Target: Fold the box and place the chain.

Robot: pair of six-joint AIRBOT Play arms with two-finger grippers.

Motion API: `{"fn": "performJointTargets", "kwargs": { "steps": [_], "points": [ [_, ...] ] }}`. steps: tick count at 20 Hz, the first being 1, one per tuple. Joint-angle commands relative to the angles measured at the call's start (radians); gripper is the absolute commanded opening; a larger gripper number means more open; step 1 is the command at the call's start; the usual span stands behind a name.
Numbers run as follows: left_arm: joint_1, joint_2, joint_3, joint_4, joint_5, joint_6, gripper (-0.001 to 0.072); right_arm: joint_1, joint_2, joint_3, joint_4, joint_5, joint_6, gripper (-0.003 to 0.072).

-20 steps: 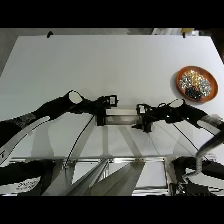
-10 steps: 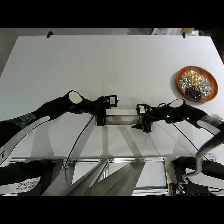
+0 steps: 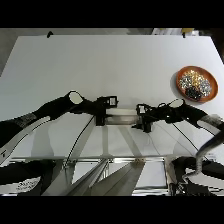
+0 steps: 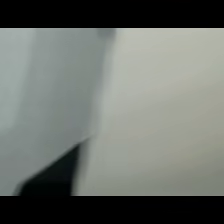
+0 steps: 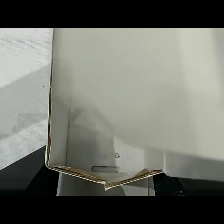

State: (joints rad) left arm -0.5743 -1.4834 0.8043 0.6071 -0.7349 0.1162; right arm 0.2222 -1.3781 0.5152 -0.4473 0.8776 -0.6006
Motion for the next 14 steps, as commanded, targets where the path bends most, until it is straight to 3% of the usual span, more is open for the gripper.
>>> {"fn": "performJointTargets", "kwargs": {
  "steps": [1, 2, 8, 14],
  "points": [
    [0.002, 0.003, 0.002, -0.022, 0.003, 0.003, 0.0507, 0.0, 0.001, 0.0, 0.0, 0.001, 0.001, 0.0399],
    [0.002, 0.004, 0.002, -0.022, 0.006, 0.003, 0.0645, 0.0, 0.001, 0.0, 0.0, 0.0, 0.001, 0.0399],
    [0.014, 0.076, 0.002, 0.097, 0.0, -0.09, 0.065, 0.0, 0.001, 0.0, 0.0, 0.001, 0.001, 0.0399],
    [0.033, 0.225, 0.002, 0.469, -0.133, -0.459, 0.0602, 0.0, 0.001, 0.0, 0.0, 0.001, 0.001, 0.0399]
  ]
}}
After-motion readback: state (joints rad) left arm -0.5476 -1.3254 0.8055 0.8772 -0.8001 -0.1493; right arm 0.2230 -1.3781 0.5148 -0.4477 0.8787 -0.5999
